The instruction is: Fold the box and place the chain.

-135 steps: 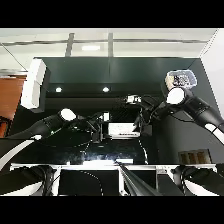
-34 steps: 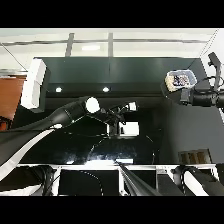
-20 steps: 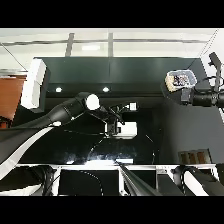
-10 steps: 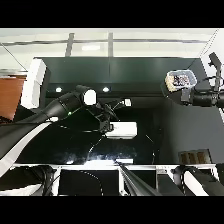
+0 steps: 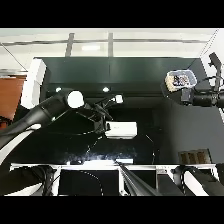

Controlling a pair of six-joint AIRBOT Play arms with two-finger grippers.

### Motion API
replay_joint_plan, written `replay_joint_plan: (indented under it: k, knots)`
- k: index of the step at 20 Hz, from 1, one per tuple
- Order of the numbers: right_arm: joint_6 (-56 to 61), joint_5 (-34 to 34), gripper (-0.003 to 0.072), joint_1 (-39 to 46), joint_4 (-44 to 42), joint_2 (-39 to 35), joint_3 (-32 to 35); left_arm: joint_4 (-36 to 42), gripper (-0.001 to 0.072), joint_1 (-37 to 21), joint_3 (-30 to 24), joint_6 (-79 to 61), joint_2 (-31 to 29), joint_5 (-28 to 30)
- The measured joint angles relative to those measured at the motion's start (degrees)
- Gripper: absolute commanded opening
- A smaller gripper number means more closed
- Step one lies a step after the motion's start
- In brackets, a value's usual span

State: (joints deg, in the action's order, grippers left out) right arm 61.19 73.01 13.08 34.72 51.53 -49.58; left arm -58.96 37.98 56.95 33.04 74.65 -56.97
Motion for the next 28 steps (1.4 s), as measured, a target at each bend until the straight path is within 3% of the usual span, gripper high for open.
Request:
replay_joint_plan:
  k: [4, 10, 28]
  knots:
    - [0.2, 0.0, 0.0012, 0.0, 0.0, 0.0, 0.0, 10.4, 0.0703, -0.3, -5.9, -15.8, -1.7, 5.1]
    - [0.1, 0.1, 0.0012, 0.0, 0.0, 0.0, 0.0, 17.0, 0.0704, -0.4, -8.1, -26.0, 0.9, 8.4]
    - [0.1, 0.2, 0.0012, 0.0, 0.0, 0.0, 0.0, 19.1, 0.0703, 1.7, -8.4, -26.8, 1.6, 11.4]
